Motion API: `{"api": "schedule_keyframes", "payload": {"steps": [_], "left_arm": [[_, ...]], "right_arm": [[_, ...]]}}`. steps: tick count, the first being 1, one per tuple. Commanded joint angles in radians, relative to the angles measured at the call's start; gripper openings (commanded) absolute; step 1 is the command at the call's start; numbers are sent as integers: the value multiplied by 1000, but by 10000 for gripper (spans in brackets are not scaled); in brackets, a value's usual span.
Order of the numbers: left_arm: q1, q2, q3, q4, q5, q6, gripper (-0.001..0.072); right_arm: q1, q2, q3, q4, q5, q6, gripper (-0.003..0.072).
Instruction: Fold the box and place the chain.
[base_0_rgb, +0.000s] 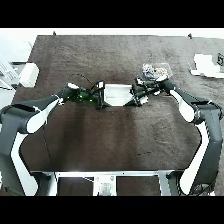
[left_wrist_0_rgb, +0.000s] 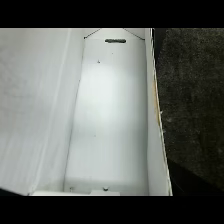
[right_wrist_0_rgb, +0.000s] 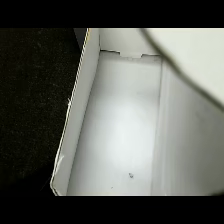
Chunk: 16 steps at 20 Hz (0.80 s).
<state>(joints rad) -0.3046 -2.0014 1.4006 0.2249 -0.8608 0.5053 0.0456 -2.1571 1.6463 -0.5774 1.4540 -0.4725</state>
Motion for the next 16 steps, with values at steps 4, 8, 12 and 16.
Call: {"api": "schedule_keyframes", "payload": {"steps": [4,8,12,16], "left_arm": [[0,0,1,0,41,0,360],[0,0,1,0,41,0,360],[0,0,1,0,40,0,360],[0,0,1,0,39,0,360]], "right_arm": [[3,0,0,19,24,10,286],[-18,3,3,84,-10,54,635],[-58,25,3,57,50,158,669],[-97,41,3,39,117,158,669]]}}
